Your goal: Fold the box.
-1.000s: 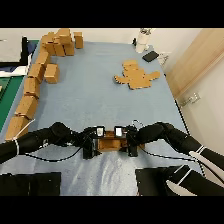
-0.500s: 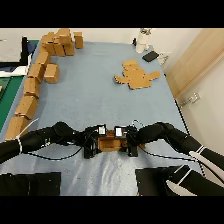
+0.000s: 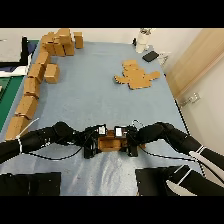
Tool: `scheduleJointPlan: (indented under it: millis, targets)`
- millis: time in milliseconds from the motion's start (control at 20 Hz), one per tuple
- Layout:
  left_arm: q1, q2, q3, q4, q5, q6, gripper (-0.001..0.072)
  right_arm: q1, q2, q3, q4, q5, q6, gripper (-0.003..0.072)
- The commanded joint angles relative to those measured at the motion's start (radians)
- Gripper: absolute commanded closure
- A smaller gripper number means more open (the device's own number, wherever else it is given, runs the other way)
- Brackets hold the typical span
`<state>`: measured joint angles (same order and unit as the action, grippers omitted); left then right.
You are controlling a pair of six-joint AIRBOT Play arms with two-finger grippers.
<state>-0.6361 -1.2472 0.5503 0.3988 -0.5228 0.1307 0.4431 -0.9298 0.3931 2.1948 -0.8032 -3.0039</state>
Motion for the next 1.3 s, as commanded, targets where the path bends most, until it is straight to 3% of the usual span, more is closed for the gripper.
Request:
scheduleJointPlan:
  millis: [0, 600, 650, 700, 950, 1100, 1250]
  targets:
    - [0.000, 0.000, 0.001, 0.001, -0.002, 0.000, 0.0186, 0.000, 0.001, 0.000, 0.000, 0.001, 0.000, 0.0176]
    - [0.000, 0.000, 0.001, 0.001, -0.002, 0.000, 0.0186, 0.001, 0.002, 0.000, 0.018, -0.021, 0.000, 0.0175]
    - [0.000, 0.000, 0.001, 0.001, -0.002, 0.000, 0.0186, 0.001, 0.002, 0.002, 0.032, -0.010, 0.004, 0.0023]
    - [0.000, 0.000, 0.001, 0.001, -0.002, 0.000, 0.0186, 0.000, 0.003, 0.011, 0.041, -0.016, 0.058, -0.0033]
    - [0.000, 0.000, 0.001, 0.001, -0.002, 0.000, 0.0186, -0.003, 0.043, 0.060, -0.104, -0.148, 0.327, -0.0033]
    - [0.000, 0.000, 0.001, 0.001, -0.003, 0.000, 0.0186, -0.003, 0.121, 0.080, -0.254, -0.150, 0.573, -0.0031]
    - [0.000, 0.000, 0.001, 0.001, -0.002, 0.000, 0.0186, -0.003, 0.223, 0.096, -0.275, -0.236, 0.866, -0.0026]
